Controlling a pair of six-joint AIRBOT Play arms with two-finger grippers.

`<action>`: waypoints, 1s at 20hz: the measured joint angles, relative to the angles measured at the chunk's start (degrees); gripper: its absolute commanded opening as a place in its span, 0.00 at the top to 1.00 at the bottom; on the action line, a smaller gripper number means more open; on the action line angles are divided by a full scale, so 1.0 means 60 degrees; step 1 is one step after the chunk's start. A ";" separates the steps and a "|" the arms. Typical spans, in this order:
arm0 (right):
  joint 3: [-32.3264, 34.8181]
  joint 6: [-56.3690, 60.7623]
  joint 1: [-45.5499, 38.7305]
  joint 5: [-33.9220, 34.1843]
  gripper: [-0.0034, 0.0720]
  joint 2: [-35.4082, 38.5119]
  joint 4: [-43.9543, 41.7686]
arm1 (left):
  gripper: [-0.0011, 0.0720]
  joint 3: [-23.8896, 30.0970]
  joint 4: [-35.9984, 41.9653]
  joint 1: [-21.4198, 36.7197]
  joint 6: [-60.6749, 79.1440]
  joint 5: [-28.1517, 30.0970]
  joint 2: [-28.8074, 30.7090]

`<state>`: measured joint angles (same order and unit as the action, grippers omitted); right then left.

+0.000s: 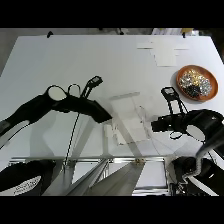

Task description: Fold the box and place the chain.

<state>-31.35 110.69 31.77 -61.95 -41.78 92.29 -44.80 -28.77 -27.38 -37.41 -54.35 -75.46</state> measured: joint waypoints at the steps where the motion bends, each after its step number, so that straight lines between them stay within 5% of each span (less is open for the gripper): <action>1: 0.0000 0.0000 0.0000 0.0007 0.93 0.0000 -0.0004 | 0.16 -0.0055 0.0678 0.0036 0.0554 -0.0135 -0.0328; 10: 0.0004 -0.0018 0.0000 0.0022 0.93 -0.0004 -0.0044 | 0.23 -0.0233 0.2565 0.0200 0.2229 -0.0466 -0.2004; 12: 0.0000 -0.0022 0.0000 0.0029 0.93 0.0000 -0.0098 | 0.46 -0.0233 0.2626 0.0200 0.2437 -0.0747 -0.2273; 18: 0.0004 -0.0033 0.0000 0.0044 0.93 0.0000 -0.0149 | 0.93 -0.0251 0.2707 0.0120 0.3180 -0.1016 -0.2718; 20: 0.0004 -0.0047 0.0000 0.0066 0.93 0.0000 -0.0178 | 0.98 -0.0255 0.2714 0.0106 0.3632 -0.1096 -0.2754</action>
